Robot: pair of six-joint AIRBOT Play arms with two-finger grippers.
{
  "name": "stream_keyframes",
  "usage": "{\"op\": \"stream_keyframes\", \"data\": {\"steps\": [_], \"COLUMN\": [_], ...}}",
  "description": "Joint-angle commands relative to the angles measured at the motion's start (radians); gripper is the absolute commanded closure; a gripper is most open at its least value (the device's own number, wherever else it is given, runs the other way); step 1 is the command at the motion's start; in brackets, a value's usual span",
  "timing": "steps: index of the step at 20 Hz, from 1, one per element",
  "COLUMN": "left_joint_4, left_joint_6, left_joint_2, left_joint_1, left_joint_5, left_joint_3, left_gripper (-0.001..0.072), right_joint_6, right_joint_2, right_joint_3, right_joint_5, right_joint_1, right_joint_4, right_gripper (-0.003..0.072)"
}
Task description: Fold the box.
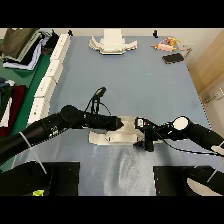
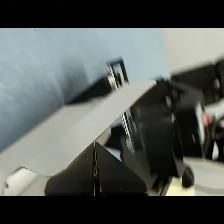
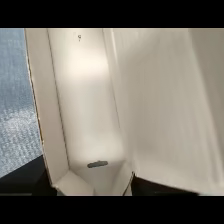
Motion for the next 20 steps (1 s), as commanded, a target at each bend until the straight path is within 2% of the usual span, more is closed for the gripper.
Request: {"op": "stream_keyframes", "data": {"steps": [1,4,9,17,20], "left_joint_4": [-0.041,-0.039,-0.039,-0.036,-0.035], "left_joint_6": [-0.061,-0.093,-0.132,-0.132,-0.124], "left_joint_2": [-0.061,-0.137,-0.233,-0.247,-0.245], "left_joint_1": [0.046,0.082,0.087,0.088,0.106], "left_joint_5": [0.129,0.084,0.013,0.002,-0.060], "left_joint_3": [0.003,0.003,0.003,0.005,0.012], "left_gripper": [0.0697,0.0696,0.0697,0.0697,0.0696], "right_joint_6": [0.000,0.000,0.000,0.000,0.000], "right_joint_2": [0.001,0.001,0.001,0.001,0.001], "right_joint_3": [0.001,0.001,0.001,0.001,0.001], "right_joint_5": [0.000,0.000,0.000,0.000,0.000], "right_joint_1": [0.000,0.000,0.000,0.000,0.000], "right_joint_4": [0.000,0.000,0.000,0.000,0.000], "right_gripper": [0.0183,0.0182,0.0183,0.0183,0.0182]}}
